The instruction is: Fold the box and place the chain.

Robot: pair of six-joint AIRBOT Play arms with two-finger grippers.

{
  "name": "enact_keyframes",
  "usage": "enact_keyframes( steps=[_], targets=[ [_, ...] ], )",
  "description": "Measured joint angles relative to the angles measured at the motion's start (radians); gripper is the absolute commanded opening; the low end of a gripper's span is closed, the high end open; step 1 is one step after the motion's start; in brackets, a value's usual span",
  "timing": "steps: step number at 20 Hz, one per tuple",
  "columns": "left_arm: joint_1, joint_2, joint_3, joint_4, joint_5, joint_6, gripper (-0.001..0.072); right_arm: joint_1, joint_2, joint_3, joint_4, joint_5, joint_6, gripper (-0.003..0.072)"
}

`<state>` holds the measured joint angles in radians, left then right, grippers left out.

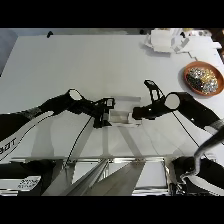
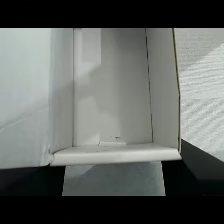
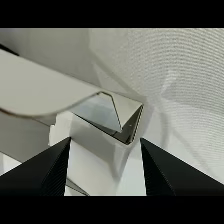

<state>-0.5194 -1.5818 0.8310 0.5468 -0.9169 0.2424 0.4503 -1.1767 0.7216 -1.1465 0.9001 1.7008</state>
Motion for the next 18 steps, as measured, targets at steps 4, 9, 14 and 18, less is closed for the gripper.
enact_keyframes(
  steps=[4, 9, 14, 18],
  targets=[
    [0.000, 0.000, 0.000, 0.000, 0.000, 0.000, 0.0171, 0.057, -0.026, 0.034, -0.084, 0.023, 0.171, 0.0482],
    [0.000, 0.000, 0.000, 0.000, 0.000, 0.000, 0.0171, 0.106, -0.034, 0.046, -0.169, 0.042, 0.328, 0.0482],
    [0.000, 0.000, 0.000, 0.000, 0.000, 0.000, 0.0171, 0.162, -0.048, 0.077, -0.215, 0.060, 0.418, 0.0482],
    [0.000, 0.000, 0.000, 0.000, 0.000, 0.000, 0.0171, 0.219, -0.092, 0.114, -0.250, 0.079, 0.486, 0.0482]
  ],
)
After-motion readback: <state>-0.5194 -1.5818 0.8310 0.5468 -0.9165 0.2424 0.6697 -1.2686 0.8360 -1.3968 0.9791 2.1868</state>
